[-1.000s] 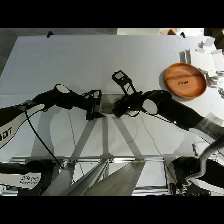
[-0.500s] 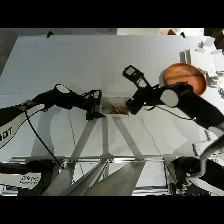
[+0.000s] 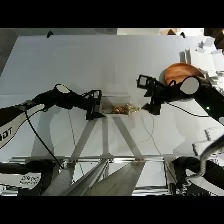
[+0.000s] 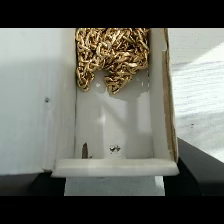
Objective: Fold the box and place the chain.
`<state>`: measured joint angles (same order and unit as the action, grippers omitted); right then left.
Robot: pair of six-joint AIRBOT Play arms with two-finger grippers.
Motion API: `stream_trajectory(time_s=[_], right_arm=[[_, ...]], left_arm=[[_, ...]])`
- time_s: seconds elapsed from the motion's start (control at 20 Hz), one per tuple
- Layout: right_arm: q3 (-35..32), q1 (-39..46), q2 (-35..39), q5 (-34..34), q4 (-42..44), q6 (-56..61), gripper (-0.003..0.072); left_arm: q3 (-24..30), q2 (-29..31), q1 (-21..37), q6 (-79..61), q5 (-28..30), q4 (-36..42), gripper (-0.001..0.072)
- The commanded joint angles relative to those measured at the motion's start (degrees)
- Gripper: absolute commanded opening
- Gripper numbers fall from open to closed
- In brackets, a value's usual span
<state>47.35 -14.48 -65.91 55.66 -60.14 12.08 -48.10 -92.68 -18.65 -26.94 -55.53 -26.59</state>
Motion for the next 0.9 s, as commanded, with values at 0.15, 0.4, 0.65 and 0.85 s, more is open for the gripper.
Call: stream_trajectory(time_s=[0.15,0.4,0.65,0.85], right_arm=[[-4.39,2.58,-7.58,-4.17,19.71,-31.58,0.0617],[-4.39,2.45,-15.17,-3.93,30.21,-39.69,0.0610],[-4.39,2.40,-16.50,-4.04,31.12,-40.89,0.0562],[-4.39,2.40,-16.72,-4.09,33.73,-40.92,0.0308]], left_arm=[[-0.02,-0.02,0.00,-0.02,0.02,-0.02,0.0276],[-0.02,0.00,-0.02,0.00,0.00,-0.02,0.0276],[-0.02,0.00,0.00,-0.02,0.00,-0.02,0.0276],[-0.02,0.00,0.00,-0.02,0.00,-0.02,0.0276]])
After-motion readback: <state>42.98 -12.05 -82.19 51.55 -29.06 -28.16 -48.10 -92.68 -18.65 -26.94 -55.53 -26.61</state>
